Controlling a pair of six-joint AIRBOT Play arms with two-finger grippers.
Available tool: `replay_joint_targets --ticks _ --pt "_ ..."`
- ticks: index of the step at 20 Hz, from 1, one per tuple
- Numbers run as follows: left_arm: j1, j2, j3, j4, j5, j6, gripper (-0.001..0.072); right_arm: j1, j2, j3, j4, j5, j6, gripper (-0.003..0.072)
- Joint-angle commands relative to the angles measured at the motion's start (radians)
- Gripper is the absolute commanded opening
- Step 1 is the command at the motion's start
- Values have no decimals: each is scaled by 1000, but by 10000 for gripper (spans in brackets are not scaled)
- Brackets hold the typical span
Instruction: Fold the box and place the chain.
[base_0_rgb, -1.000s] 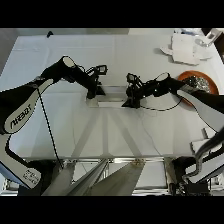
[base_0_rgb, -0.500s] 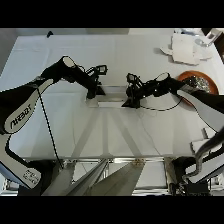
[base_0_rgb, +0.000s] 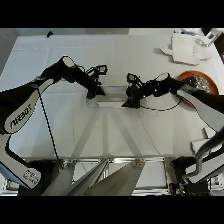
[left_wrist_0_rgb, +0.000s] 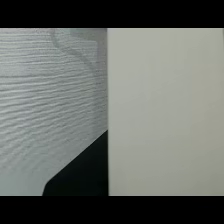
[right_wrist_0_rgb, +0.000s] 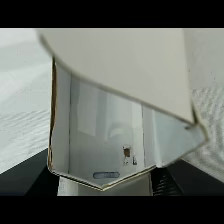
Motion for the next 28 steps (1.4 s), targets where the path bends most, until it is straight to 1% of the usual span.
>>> replay_joint_targets --ticks 1,3,4,5,6,7,9,10,12,14,18,21,23,25,28 --pt "0 0 0 0 -14 0 25 1 0 0 0 0 1 436" --pt "0 0 0 0 -14 0 67 1 0 0 0 0 1 436" --pt "0 0 0 0 -14 0 140 1 0 0 0 0 1 436" --pt "0 0 0 0 -13 0 267 1 0 0 0 0 1 436" --pt "0 0 0 0 -13 0 353 1 0 0 0 1 1 436" --pt "0 0 0 0 -13 0 407 1 0 0 0 2 1 436" --pt "0 2 0 0 -13 0 549 1 0 0 0 2 1 436" --pt "0 4 0 1 -13 0 577 1 0 0 0 2 1 436" --pt "2 13 0 12 -11 0 577 1 0 0 0 2 1 436" --pt "9 31 0 55 -13 -28 576 1 0 0 0 2 1 436" --pt "68 83 0 117 -37 -100 576 1 0 0 0 3 1 436" --pt "104 148 0 172 -68 -167 575 1 0 0 0 2 1 436" --pt "115 203 0 171 -97 -227 575 1 0 0 0 3 1 436" --pt "112 261 0 171 -119 -275 574 1 0 0 0 3 1 436" --pt "85 331 0 167 -187 -332 573 1 0 0 0 3 1 436"
